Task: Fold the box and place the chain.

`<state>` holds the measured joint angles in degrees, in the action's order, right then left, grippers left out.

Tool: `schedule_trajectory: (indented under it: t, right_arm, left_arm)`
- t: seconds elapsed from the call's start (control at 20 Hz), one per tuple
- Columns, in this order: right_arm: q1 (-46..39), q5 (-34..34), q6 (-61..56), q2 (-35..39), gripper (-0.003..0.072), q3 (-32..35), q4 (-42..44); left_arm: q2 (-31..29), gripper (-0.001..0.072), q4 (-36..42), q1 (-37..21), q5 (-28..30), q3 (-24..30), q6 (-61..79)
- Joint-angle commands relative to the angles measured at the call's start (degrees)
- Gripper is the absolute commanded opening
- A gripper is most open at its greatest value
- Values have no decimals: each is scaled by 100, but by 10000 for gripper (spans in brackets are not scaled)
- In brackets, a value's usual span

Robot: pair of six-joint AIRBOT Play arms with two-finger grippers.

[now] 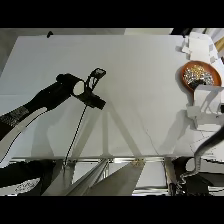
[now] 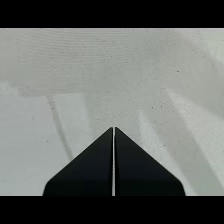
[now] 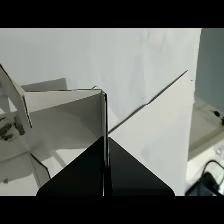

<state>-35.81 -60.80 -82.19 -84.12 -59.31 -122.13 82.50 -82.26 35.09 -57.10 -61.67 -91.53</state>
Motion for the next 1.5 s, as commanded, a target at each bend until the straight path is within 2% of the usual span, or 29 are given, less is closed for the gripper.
schedule_trajectory:
  t: [0.0,0.15,0.5,0.75,1.15,1.35,1.45]
  right_arm:
    - [15,-83,544,726,13,190,1714]
    - [138,22,1169,1491,12,710,3040]
    - [1294,319,1506,3357,13,2643,4828]
    - [2583,297,1228,4555,13,3318,5455]
    - [4356,361,221,4756,14,3331,5488]
    - [4736,518,94,4754,15,3331,5442]
    - [4736,516,94,4754,15,3331,5418]
  left_arm:
    - [4,11,0,2,2,2,0]
    - [4,11,-2,2,2,2,0]
    - [4,11,22,2,2,2,0]
    - [4,11,35,2,2,2,0]
    - [4,11,79,2,9,2,0]
    - [7,11,299,2,-74,2,61]
    - [7,29,540,0,-98,2,654]
